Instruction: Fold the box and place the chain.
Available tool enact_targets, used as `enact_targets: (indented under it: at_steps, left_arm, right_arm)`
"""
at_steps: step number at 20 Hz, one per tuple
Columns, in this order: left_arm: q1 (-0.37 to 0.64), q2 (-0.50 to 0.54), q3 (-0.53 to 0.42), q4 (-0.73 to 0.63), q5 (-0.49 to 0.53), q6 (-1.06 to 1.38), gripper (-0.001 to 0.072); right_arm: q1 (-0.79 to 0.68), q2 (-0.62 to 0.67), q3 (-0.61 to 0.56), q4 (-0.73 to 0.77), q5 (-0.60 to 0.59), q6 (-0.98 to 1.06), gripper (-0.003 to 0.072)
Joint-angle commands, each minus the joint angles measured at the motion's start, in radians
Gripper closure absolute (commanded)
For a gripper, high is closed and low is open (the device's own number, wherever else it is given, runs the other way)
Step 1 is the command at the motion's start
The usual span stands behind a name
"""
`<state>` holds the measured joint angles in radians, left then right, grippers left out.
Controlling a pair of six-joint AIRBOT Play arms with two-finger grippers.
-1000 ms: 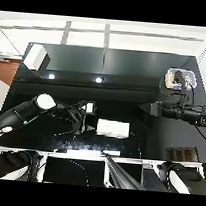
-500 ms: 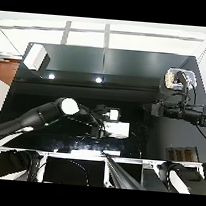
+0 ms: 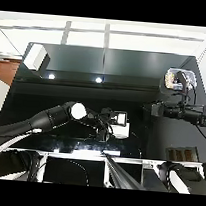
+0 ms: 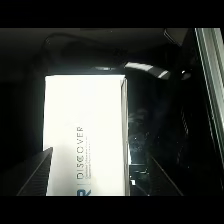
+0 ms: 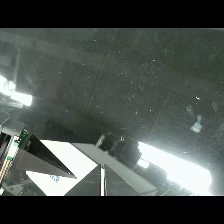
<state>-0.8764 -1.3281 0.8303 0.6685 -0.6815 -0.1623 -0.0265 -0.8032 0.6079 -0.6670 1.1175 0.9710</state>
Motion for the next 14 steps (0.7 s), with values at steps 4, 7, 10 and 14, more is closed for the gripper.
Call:
enact_targets:
  at_steps: [4,7,10,14]
  left_arm:
    - [-0.003,-0.002,0.002,0.004,0.068,-0.005,0.0]
    - [-0.004,-0.002,0.001,0.005,0.059,-0.057,0.0]
    - [-0.004,-0.002,0.001,0.005,0.043,-0.056,0.0]
    - [-0.004,-0.013,0.001,0.004,0.042,-0.082,0.0]
  right_arm:
    - [-0.001,0.001,0.0,0.0,0.0,0.0,0.0656]
    - [-0.001,0.001,0.0,0.0,0.0,0.0,0.0656]
    - [-0.001,0.001,0.0,0.0,-0.004,0.0,0.0656]
    - [-0.001,0.001,0.0,0.0,-0.004,0.0,0.0656]
